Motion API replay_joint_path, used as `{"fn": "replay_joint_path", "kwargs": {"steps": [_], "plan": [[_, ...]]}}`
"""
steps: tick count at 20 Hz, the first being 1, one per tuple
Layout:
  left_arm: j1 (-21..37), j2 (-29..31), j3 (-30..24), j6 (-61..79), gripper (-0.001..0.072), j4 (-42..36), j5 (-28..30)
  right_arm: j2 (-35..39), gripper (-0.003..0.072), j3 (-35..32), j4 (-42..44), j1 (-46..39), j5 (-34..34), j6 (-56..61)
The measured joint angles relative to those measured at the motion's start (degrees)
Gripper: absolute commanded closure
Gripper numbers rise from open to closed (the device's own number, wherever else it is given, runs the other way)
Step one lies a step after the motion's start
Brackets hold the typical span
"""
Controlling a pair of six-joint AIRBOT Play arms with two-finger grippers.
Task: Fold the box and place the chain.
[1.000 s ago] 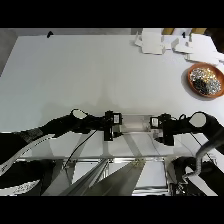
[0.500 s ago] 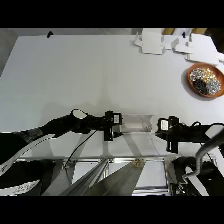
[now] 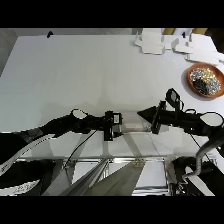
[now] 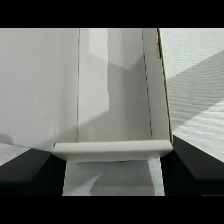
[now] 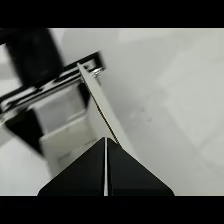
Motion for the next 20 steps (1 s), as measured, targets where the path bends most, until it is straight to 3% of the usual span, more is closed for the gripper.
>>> {"fn": "replay_joint_path", "kwargs": {"steps": [5,12,16,20], "plan": [[0.0,0.0,0.0,0.0,0.0501,0.0,0.02,-10.25,0.0667,0.0,6.05,-0.02,-10.47,-1.73],[0.0,0.0,0.0,0.0,0.0501,0.02,-0.02,-11.65,0.0667,1.07,-3.1,0.0,-13.73,10.34],[0.0,0.0,0.0,0.02,0.0501,0.0,-0.02,-4.96,0.0667,5.86,-17.16,0.0,-7.21,15.02],[0.0,0.0,0.0,0.02,0.0501,0.0,-0.04,0.92,0.0663,8.59,-38.8,0.0,-0.09,13.29]]}}
